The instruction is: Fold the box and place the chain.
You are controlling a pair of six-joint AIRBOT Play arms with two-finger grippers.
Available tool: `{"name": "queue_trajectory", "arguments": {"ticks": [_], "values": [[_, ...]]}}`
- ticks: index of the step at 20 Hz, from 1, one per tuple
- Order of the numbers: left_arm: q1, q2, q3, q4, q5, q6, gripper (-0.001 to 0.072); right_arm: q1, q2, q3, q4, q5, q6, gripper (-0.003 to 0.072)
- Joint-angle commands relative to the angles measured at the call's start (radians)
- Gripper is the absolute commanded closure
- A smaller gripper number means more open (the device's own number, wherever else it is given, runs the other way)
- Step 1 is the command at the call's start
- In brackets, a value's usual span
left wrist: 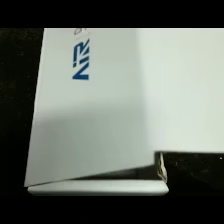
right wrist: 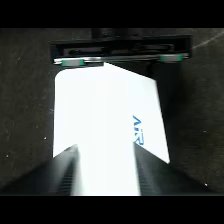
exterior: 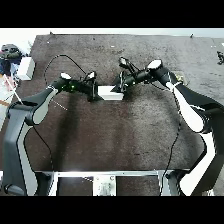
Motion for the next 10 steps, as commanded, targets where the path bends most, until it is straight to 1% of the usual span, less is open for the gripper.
{"name": "queue_trajectory", "arguments": {"ticks": [1,4,7,9,10], "values": [[0.0,0.0,0.001,0.0,0.0,0.0,0.0302,0.011,-0.009,-0.002,-0.025,0.002,-0.012,0.0193],[0.0,0.0,0.001,0.0,0.0,0.0,0.0302,0.011,-0.009,-0.002,-0.032,-0.033,-0.012,0.0206],[0.0,0.0,0.001,0.0,0.0,0.0,0.0302,0.011,-0.008,-0.001,-0.036,-0.116,-0.024,0.0204],[0.0,0.0,0.001,0.0,0.0,0.0,0.0302,0.011,-0.008,-0.001,-0.036,-0.128,-0.045,0.0205],[0.0,0.0,0.001,0.0,0.0,0.0,0.0302,0.011,-0.008,-0.001,-0.036,-0.129,-0.046,0.0222]]}}
